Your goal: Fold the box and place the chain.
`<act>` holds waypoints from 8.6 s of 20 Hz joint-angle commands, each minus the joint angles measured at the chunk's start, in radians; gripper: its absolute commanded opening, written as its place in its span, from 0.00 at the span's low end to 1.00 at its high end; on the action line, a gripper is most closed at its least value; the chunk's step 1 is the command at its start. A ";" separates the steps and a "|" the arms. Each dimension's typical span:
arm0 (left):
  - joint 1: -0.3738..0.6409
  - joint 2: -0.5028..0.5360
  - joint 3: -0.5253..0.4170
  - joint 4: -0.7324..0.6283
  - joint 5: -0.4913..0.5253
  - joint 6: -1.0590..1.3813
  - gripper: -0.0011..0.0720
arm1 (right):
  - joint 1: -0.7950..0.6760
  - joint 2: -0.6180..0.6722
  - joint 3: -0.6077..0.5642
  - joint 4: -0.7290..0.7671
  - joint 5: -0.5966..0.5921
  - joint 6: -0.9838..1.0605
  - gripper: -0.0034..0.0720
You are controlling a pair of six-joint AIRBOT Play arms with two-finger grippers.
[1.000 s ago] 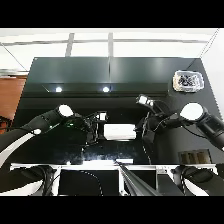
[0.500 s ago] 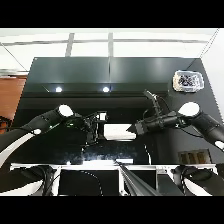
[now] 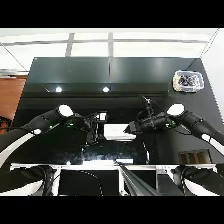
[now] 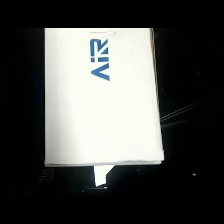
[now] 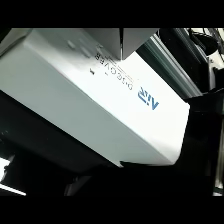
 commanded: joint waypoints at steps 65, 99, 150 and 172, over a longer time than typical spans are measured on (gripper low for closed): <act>0.000 0.001 0.001 -0.001 -0.004 -0.002 0.87 | -0.309 0.410 0.168 -0.789 -0.121 0.240 0.06; -0.192 -0.067 0.272 0.126 -0.074 -0.471 0.98 | -0.650 0.411 0.212 -0.916 -0.058 0.369 0.06; 0.846 -0.750 1.299 0.657 -0.068 -1.283 0.42 | -0.496 0.410 0.212 -0.838 -0.048 0.383 0.06; 0.534 0.570 0.131 0.597 -0.098 -1.517 0.05 | -0.269 0.635 -0.117 -0.751 -0.385 0.211 0.06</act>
